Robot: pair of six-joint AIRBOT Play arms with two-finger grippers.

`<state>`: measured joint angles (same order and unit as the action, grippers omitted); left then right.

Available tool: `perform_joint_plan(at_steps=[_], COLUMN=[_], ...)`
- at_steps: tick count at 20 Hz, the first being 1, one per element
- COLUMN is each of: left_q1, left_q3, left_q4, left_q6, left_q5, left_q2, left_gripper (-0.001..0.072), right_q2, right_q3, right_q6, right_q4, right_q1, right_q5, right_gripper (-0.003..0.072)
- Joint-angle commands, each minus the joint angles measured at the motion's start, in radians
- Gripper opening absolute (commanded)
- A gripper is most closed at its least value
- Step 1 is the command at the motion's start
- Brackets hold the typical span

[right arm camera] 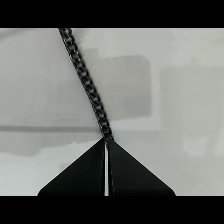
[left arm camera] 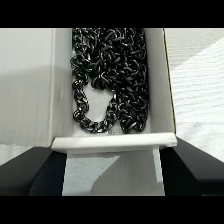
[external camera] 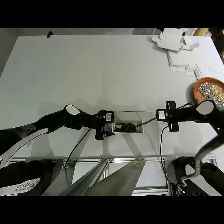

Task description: Fold the box and place the chain.

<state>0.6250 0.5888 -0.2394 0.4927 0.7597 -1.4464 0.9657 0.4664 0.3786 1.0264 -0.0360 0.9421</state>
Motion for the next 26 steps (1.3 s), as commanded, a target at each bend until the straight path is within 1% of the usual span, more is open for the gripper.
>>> perform_joint_plan(at_steps=[1,3,4,5,6,9,12,13,17,20,21,22,26], left_q1=[0.0,0.0,0.0,0.0,0.0,0.0,0.0,0.0,0.0,0.0,0.0,0.0,0.0], left_q3=[0.0,0.0,0.0,0.0,0.0,0.0,0.0,0.0,0.0,0.0,0.0,0.0,0.0], left_q4=[0.0,0.0,0.0,0.0,0.0,0.0,0.0,0.0,0.0,0.0,0.0,0.0,0.0], left_q6=[0.0,0.0,0.0,0.0,0.0,0.0,0.0,0.0,0.0,0.0,0.0,0.0,0.0], left_q5=[0.0,0.0,0.0,0.0,0.0,0.0,0.0,0.0,0.0,0.0,0.0,0.0,0.0], left_q2=[0.0,0.0,0.0,0.0,0.0,0.0,0.0,0.0,0.0,0.0,0.0,0.0,0.0], left_gripper=[0.0273,0.0273,0.0273,0.0273,0.0273,0.0273,0.0273,0.0273,0.0273,0.0273,0.0273,0.0273,0.0273], right_q2=[-0.091,-0.095,-0.091,-0.082,-0.067,-0.016,0.048,0.067,0.139,0.156,0.158,0.158,0.157], right_q3=[0.0,0.0,0.0,0.0,0.0,0.0,0.0,0.0,0.0,0.0,0.0,0.0,0.0], right_q6=[-0.038,-0.038,-0.038,-0.04,-0.042,-0.042,-0.04,-0.037,-0.037,-0.026,-0.026,-0.027,-0.027], right_q4=[-0.086,-0.091,-0.077,-0.057,-0.035,0.008,0.025,0.025,0.025,0.024,0.024,0.024,0.024], right_q1=[0.0,0.0,0.0,0.0,0.0,0.0,0.0,0.0,0.0,0.0,0.0,0.0,0.0], right_q5=[0.097,0.07,0.043,0.01,-0.024,-0.072,-0.076,-0.077,-0.076,-0.091,-0.095,-0.095,-0.087], right_gripper=[0.0017,0.0017,0.0062,0.0207,0.0317,0.0318,0.0312,0.029,0.0272,0.0213,0.0209,0.0165,0.0152])
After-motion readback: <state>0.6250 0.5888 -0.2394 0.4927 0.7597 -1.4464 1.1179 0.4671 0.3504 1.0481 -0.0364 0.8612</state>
